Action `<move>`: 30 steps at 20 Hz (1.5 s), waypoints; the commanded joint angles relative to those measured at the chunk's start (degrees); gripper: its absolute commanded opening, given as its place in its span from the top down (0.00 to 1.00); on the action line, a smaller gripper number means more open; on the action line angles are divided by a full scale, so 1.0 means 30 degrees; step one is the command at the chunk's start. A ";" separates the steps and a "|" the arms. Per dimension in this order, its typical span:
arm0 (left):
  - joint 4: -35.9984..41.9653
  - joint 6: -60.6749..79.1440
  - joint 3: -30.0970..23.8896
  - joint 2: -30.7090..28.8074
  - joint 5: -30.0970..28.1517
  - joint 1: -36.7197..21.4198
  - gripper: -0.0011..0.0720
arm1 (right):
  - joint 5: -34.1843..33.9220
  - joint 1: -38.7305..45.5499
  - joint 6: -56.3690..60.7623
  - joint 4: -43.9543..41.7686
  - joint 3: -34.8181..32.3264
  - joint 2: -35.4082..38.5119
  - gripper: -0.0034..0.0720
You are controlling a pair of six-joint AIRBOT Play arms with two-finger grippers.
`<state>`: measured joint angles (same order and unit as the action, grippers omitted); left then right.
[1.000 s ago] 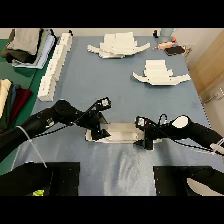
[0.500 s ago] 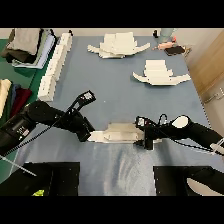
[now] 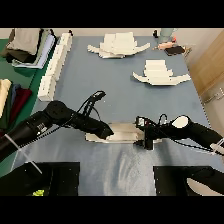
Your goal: Fold the box.
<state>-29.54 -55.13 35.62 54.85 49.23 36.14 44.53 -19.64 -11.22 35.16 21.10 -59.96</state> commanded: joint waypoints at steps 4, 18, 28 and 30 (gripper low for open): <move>0.4918 -0.0168 0.0721 0.2477 -0.5646 0.0277 0.97 | -0.0007 0.0007 0.0007 -0.0007 0.0007 0.0015 0.24; 0.4248 -0.2936 0.0721 0.6601 -0.4430 0.0255 0.97 | -0.0007 0.0007 0.0007 -0.0007 0.0015 0.0015 0.24; 0.4262 -0.0699 0.1100 0.6317 -0.2280 -0.0809 0.97 | -0.0007 0.0007 0.0007 -0.0007 0.0007 0.0015 0.24; 0.4248 0.0590 0.1501 0.5348 0.0058 -0.1785 0.97 | -0.0007 0.0007 0.0007 -0.0007 0.0007 0.0015 0.24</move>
